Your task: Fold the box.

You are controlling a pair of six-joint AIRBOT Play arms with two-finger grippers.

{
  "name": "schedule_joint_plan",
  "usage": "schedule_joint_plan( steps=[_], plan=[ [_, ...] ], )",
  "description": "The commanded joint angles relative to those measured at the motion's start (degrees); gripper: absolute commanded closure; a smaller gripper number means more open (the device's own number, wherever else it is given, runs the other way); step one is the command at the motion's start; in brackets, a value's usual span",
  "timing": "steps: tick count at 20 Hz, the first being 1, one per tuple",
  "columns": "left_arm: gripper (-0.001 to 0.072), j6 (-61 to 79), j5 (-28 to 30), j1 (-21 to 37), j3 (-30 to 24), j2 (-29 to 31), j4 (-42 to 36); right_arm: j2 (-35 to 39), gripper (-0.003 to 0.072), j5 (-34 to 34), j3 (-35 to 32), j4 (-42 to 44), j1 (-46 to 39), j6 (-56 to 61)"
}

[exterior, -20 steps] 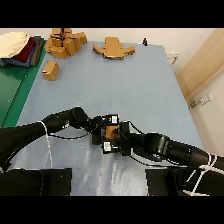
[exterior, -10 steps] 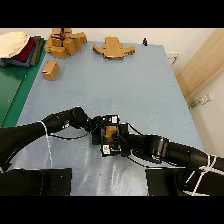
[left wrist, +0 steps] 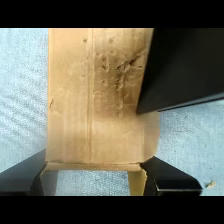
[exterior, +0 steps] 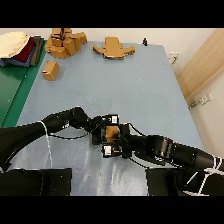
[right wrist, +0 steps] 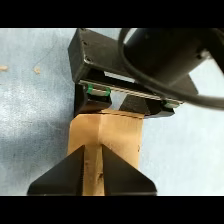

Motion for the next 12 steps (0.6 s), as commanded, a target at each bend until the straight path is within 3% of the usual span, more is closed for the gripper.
schedule_joint_plan(
  steps=[1,2,12],
  plan=[
    [0.0326,0.1,0.0,0.0,0.0,0.0,0.1,0.3,0.0262,0.6,0.1,0.1,0.0,0.0],
    [0.0326,0.1,0.0,0.0,0.0,0.0,0.1,0.2,0.0232,0.6,0.1,0.1,0.0,0.0],
    [0.0326,0.1,0.0,0.0,0.0,0.0,0.1,-1.6,0.0252,3.0,0.1,-2.5,-0.1,0.4]
  ],
)
